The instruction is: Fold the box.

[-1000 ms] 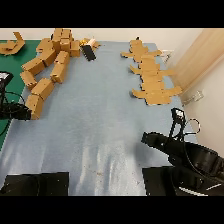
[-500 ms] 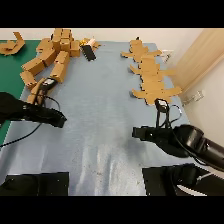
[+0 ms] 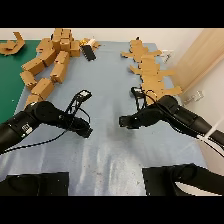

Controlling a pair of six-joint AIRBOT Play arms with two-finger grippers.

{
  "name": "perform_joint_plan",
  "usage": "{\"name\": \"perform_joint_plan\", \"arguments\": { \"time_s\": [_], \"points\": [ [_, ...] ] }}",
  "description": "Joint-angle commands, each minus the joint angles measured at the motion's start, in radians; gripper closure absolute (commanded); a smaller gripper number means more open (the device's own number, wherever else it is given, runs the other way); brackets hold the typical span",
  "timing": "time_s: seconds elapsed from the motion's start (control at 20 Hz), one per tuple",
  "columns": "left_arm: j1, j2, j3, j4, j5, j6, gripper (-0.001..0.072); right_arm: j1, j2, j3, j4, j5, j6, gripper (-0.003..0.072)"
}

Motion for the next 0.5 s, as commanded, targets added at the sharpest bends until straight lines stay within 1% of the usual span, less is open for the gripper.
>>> {"name": "perform_joint_plan", "arguments": {
  "time_s": [0.0,0.45],
  "points": [
    [-0.027,-0.007,0.001,-0.013,0.046,-0.014,0.07,-0.009,-0.053,0.029,0.043,-0.001,-0.063,0.068],
    [-0.028,-0.007,0.001,-0.013,0.048,-0.013,0.07,-0.009,-0.053,0.029,0.042,-0.001,-0.063,0.068]
  ]
}}
